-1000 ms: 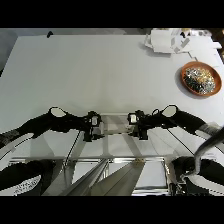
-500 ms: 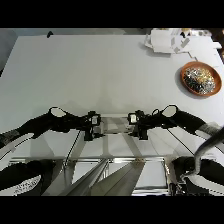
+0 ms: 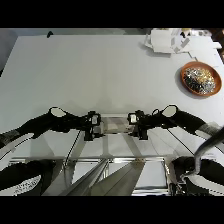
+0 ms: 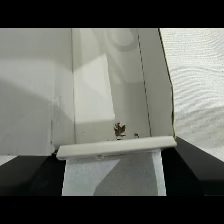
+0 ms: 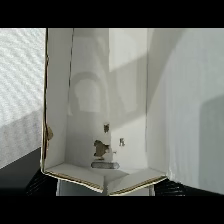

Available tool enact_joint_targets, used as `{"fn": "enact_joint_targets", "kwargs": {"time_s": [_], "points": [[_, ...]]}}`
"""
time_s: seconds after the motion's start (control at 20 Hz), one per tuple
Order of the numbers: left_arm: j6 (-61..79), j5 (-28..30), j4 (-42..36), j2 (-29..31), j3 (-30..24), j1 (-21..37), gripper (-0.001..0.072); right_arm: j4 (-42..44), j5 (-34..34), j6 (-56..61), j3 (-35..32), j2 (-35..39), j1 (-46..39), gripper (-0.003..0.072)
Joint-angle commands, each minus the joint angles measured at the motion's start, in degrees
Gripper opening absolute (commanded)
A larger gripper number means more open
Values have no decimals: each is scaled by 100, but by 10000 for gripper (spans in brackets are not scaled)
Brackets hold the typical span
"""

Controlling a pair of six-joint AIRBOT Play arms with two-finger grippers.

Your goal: Fold the box and place the chain.

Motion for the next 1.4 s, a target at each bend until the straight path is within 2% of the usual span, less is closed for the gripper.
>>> {"fn": "enact_joint_targets", "kwargs": {"time_s": [0.0, 0.3, 0.35, 0.4, 0.45, 0.6, 1.0, 1.1, 1.35], "points": [[0, 4, -2, 0, 2, 2, 136, 2, 0, 0, 0, 2, -2, 402], [0, 4, -2, 0, 2, 2, 136, 2, 13, 2, 0, 2, -2, 402], [0, 4, -2, 0, 2, 2, 136, 0, 35, 7, 0, 4, -2, 441], [0, 4, -2, 0, 2, 2, 136, 0, 39, 7, 0, 9, -2, 608], [0, 4, -2, 0, 4, 2, 136, 0, 44, 22, 0, 24, -4, 705], [0, 4, -2, 0, 2, 2, 136, -278, 76, 544, 0, 221, -9, 703], [0, 7, -2, 0, 2, 2, 136, -2225, 654, 2326, 0, 887, -9, 689], [0, 7, -2, 0, 4, 2, 136, -2422, 752, 2564, 0, 1169, -9, 645], [0, 4, 0, 0, 2, 2, 136, -2638, 774, 2693, 0, 2280, -9, 638]]}}
